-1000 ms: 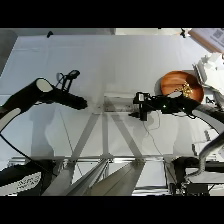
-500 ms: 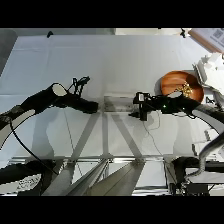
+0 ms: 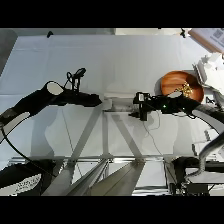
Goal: Fold the box and place the chain.
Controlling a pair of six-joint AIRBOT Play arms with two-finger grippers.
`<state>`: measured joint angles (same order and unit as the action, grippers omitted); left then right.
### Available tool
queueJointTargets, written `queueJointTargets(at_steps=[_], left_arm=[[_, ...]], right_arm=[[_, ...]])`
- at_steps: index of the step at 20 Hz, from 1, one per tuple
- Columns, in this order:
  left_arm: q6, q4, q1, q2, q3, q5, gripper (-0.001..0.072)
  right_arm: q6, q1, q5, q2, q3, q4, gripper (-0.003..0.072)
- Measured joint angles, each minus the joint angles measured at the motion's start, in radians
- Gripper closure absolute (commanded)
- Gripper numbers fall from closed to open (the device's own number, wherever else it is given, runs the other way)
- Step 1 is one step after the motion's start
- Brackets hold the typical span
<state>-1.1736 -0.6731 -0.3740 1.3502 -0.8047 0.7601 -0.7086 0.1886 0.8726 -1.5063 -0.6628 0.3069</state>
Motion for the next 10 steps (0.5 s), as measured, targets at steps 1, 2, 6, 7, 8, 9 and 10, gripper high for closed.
queueJointTargets(at_steps=[1,2,6,7,8,9,10], left_arm=[[0.001,0.001,-0.001,-0.003,0.0,-0.005,0.0507],[0.002,0.001,-0.001,-0.007,0.0,-0.007,0.047],[0.003,0.003,-0.001,-0.012,0.0,-0.008,0.0411],[0.004,0.003,-0.001,-0.012,0.0,-0.004,0.0411],[0.01,0.003,-0.002,-0.013,0.0,0.005,0.0411],[0.019,0.003,-0.002,-0.013,0.0,0.017,0.0411],[0.029,0.002,-0.002,-0.013,0.0,0.024,0.0411]], right_arm=[[0.0,0.0,0.0,0.0,0.0,0.0,0.0139],[0.0,0.0,0.0,0.0,0.0,0.0,0.0139],[0.0,0.0,0.0,0.0,0.0,0.0,0.0139],[0.0,0.0,0.0,0.0,0.0,0.0,0.0139],[0.0,0.0,0.0,0.0,0.0,0.0,0.0139],[0.0,0.0,0.0,0.0,0.0,0.0,0.0139],[0.0,0.0,0.0,0.0,0.0,0.0,0.0139]])
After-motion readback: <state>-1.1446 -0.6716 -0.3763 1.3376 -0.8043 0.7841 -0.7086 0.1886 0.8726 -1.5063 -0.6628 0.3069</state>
